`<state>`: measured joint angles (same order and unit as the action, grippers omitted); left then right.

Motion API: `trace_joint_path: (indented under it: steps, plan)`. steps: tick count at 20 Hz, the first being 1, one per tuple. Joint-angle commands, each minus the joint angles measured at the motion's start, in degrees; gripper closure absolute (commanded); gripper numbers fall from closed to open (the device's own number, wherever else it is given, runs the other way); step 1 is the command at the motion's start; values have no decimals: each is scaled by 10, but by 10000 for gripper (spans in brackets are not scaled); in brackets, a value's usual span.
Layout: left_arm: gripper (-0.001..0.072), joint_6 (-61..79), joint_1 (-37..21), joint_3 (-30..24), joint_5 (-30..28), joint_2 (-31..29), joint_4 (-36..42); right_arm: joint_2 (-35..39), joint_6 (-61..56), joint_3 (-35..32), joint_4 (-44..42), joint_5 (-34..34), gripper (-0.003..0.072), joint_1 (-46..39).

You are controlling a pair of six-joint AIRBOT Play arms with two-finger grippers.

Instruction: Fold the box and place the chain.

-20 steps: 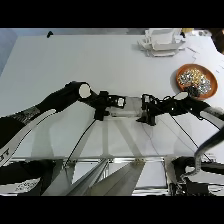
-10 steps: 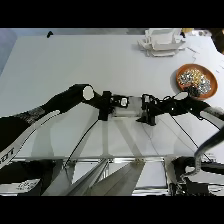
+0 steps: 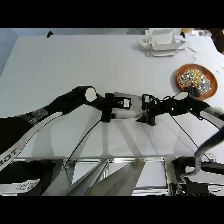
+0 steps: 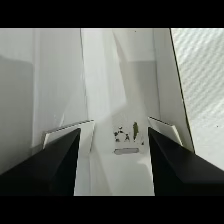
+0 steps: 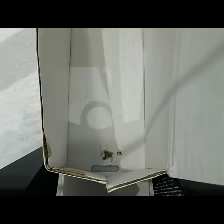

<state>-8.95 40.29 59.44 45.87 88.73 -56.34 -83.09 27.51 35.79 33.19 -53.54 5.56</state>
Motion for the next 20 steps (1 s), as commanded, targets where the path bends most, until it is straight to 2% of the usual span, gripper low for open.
trace_joint_path:
  steps: [1,2,3,4,5,8,10,11,12,15,20]
  plan:
    - [266,-5,-2,0,39,-17,-3,0,0,0,0,0,282,0]
    - [385,-15,-7,0,60,-30,-6,0,0,0,0,0,282,0]
    - [473,-33,-12,0,81,-45,-14,0,0,0,0,0,282,0]
    - [547,-60,-20,0,104,-63,-23,0,0,0,0,0,282,0]
    - [583,-86,-28,0,122,-79,-35,0,0,0,0,0,282,0]
    - [581,-209,-63,0,153,-127,-75,0,0,0,0,0,282,0]
    - [584,-385,-92,0,154,-140,-109,0,0,0,0,0,282,0]
    - [646,-466,-106,0,155,-137,-128,0,0,0,0,0,282,0]
    - [704,-544,-121,0,155,-130,-145,0,0,0,0,0,282,0]
    - [701,-711,-151,0,154,-85,-143,0,0,0,0,0,282,0]
    - [701,-720,-155,0,155,1,-51,0,0,0,0,0,282,0]
